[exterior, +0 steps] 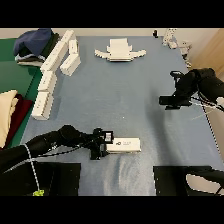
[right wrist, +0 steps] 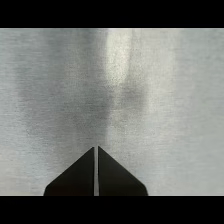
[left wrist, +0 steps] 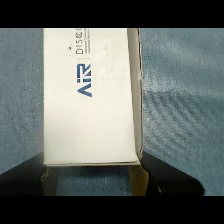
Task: Fold the box.
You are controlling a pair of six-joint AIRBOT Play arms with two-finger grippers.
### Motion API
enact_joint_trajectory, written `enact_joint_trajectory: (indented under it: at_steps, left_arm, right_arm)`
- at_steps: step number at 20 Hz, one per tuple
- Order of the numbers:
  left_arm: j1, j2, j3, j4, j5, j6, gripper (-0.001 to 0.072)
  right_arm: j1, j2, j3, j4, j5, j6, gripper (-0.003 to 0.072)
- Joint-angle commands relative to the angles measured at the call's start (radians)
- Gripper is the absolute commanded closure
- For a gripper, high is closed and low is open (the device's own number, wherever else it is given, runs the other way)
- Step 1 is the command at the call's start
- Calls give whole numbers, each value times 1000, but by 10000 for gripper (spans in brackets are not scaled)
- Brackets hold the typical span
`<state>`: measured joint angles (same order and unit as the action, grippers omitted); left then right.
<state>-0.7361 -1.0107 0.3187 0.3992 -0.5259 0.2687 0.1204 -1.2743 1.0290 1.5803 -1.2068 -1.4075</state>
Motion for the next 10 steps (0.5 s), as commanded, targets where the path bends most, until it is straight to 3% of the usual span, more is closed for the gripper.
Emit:
enact_joint_trajectory:
  at_steps: [1, 6, 10]
  left_arm:
    - [0, 2, 4, -3, 0, -2, 248]
    - [69, 89, 26, 23, 29, -247, 247]
    - [291, 206, 27, 213, 129, -684, 248]
  right_arm:
    - [-2, -4, 1, -2, -6, 4, 650]
    - [-2, -4, 1, -2, -6, 4, 650]
    - [-2, -4, 1, -2, -6, 4, 650]
